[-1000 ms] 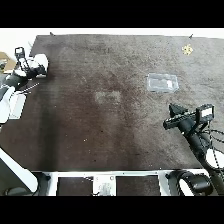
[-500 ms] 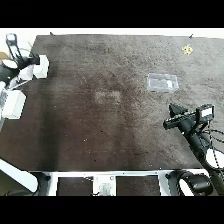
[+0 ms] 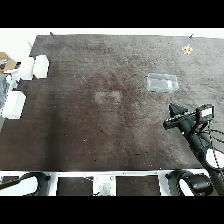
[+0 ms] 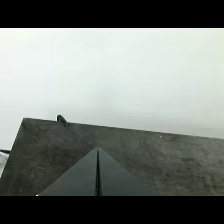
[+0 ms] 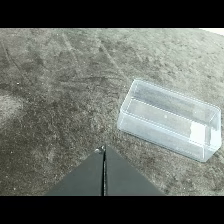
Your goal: Fold the box and place the chain.
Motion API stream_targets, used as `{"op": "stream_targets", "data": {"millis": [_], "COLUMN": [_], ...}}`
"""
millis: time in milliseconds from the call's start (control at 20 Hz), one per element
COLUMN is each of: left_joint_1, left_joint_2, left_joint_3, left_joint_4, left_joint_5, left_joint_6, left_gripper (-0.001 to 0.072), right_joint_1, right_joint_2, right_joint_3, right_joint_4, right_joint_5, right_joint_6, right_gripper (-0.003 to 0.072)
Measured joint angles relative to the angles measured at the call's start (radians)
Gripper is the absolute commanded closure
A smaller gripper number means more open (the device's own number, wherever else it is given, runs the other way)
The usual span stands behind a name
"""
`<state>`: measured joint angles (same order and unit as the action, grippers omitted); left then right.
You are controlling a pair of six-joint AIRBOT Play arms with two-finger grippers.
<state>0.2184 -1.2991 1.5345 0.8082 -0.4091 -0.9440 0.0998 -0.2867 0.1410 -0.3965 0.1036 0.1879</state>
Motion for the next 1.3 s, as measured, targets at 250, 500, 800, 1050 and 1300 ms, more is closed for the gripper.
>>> {"op": "stream_targets", "data": {"millis": [250,500,800,1050,1300], "left_joint_1": [-0.001,-0.002,-0.002,-0.002,-0.002], "left_joint_2": [0.356,0.761,1.242,1.41,1.444], "left_joint_3": [-0.337,-0.789,-1.212,-1.36,-1.392], "left_joint_4": [0.0,0.0,-0.047,-0.062,-0.069], "left_joint_5": [0.048,0.114,0.08,0.006,-0.007], "left_joint_6": [0.117,0.248,0.269,0.208,0.19], "left_gripper": [0.0708,0.0708,0.0708,0.0704,0.0704], "right_joint_1": [0.0,0.0,0.0,0.0,0.0], "right_joint_2": [0.0,0.0,0.0,0.0,0.0], "right_joint_3": [0.0,0.0,0.0,0.0,0.0], "right_joint_4": [0.0,0.0,0.0,0.0,0.0], "right_joint_5": [0.0,0.0,0.0,0.0,0.0], "right_joint_6": [0.0,0.0,0.0,0.0,0.0], "right_gripper": [0.0684,0.0684,0.0684,0.0684,0.0684]}}
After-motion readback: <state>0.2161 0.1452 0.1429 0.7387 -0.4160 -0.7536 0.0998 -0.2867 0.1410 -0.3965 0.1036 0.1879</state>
